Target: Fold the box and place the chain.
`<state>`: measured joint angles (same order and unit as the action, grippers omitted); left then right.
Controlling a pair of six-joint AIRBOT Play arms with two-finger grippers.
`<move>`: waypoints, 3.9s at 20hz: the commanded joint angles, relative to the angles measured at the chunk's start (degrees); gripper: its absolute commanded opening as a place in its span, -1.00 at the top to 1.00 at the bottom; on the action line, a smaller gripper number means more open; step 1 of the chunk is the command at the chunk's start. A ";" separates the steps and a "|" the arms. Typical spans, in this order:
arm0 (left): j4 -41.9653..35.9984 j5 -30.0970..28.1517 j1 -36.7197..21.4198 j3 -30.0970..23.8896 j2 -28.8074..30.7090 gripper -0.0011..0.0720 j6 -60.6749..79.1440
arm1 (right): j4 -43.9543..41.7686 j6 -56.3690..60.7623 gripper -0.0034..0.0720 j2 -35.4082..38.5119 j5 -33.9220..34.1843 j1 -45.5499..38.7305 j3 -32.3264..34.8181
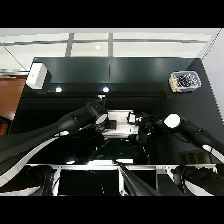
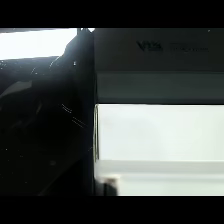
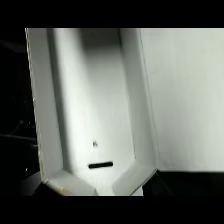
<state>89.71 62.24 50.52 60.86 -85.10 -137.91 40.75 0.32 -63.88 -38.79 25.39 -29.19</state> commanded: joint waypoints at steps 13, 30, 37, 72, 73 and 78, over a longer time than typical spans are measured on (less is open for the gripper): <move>0.26 0.96 -0.04 0.00 -0.02 0.90 0.11 | -0.72 4.42 0.45 2.54 -0.76 0.15 0.07; 0.22 0.94 -0.04 0.00 -0.07 0.90 0.11 | -8.15 12.70 0.85 -1.90 2.56 3.17 0.11; 0.22 0.98 -0.04 0.00 -0.07 0.90 0.11 | 17.57 67.14 0.87 11.80 -9.86 -16.94 -5.81; 0.02 0.92 -0.04 0.00 -0.07 0.90 0.11 | -8.96 69.99 -0.37 -4.85 -16.11 -6.08 -6.64; 0.02 0.92 -0.04 0.00 -0.07 0.90 0.11 | -6.27 72.28 -0.32 -4.85 -14.95 -4.94 -7.32; 0.02 0.94 -0.04 0.00 -0.07 0.90 0.11 | 3.37 82.58 -0.32 -4.85 -10.03 0.17 -9.86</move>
<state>89.73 63.42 50.50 60.86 -85.14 -137.88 37.52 75.94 -68.71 -52.03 22.96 -37.74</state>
